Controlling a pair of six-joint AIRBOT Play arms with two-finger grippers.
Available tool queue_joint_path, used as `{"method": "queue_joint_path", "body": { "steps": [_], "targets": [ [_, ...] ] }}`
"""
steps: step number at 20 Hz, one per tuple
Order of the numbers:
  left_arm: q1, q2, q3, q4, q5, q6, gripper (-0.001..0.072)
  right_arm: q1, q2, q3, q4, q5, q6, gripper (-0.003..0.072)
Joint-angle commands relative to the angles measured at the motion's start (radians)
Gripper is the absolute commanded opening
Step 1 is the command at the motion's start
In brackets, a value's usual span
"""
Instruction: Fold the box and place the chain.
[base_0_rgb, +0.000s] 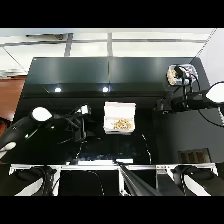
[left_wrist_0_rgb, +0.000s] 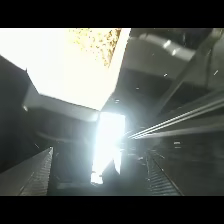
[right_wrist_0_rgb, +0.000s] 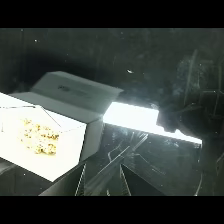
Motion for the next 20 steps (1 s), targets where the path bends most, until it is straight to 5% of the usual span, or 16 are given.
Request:
{"method": "queue_joint_path", "body": {
  "steps": [1, 6, 20],
  "targets": [
    [-0.006, -0.160, 0.105, 0.000, -0.006, 0.164, 0.0707, 0.000, 0.000, 0.001, 0.000, -0.002, 0.006, 0.0269],
    [-0.017, -0.252, 0.182, -0.004, 0.001, 0.138, 0.0707, 0.000, 0.000, 0.001, 0.000, 0.001, 0.007, 0.0269],
    [-0.085, -0.285, 0.189, -0.037, 0.001, 0.138, 0.0704, 0.000, 0.000, 0.001, -0.002, -0.006, 0.006, 0.0269]
  ]
}}
